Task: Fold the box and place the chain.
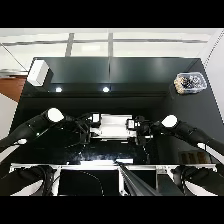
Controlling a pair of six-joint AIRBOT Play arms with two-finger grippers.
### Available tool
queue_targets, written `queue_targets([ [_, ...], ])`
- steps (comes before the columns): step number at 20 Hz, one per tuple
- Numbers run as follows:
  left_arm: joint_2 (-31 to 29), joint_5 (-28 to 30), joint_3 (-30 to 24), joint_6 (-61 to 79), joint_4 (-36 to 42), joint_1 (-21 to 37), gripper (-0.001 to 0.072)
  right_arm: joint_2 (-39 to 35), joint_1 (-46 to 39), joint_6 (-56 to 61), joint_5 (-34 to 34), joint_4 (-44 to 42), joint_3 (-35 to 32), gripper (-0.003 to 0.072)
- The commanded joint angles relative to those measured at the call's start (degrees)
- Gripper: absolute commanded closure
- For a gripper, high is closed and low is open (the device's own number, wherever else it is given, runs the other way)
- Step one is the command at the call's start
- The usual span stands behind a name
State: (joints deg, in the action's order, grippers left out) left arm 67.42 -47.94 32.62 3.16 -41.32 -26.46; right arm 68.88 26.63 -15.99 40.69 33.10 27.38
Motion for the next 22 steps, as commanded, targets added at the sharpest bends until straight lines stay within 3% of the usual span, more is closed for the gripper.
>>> queue_targets([
  [1,0.11,1.88,-0.02,0.09,-0.13,-0.31,0.0343,0.02,-0.02,0.02,0.0,-0.04,-0.02,0.0144],
  [6,0.11,2.75,-0.02,0.09,0.31,-0.68,0.0383,0.02,-0.02,0.02,0.0,-0.04,-0.02,0.0144],
  [8,0.28,2.32,-0.02,0.11,1.84,-1.4,0.0485,0.02,-0.02,0.04,0.0,-0.04,-0.02,0.0144],
  [12,2.6,3.5,-0.02,0.13,6.4,-3.58,0.0515,0.02,-0.02,0.07,-0.02,-0.04,-0.02,0.0144],
  [13,3.28,4.26,-0.02,0.11,7.02,-4.17,0.0649,0.02,-0.02,0.07,-0.02,-0.04,-0.02,0.0145],
  [14,3.82,4.87,-0.02,0.11,7.65,-4.66,0.0677,0.02,-0.02,0.07,-0.02,-0.04,-0.02,0.0144],
  [20,4.07,5.62,-0.02,0.07,7.74,-5.05,0.067,0.02,-0.02,0.11,-0.02,-0.04,-0.02,0.0144],
  [21,4.07,5.68,-0.02,0.09,7.72,-5.05,0.0583,0.02,-0.02,0.11,-0.02,-0.04,-0.02,0.0144],
  [22,4.04,5.68,-0.02,0.09,7.74,-5.05,0.0552,0.02,-0.02,0.11,-0.02,-0.04,-0.02,0.0145],
])
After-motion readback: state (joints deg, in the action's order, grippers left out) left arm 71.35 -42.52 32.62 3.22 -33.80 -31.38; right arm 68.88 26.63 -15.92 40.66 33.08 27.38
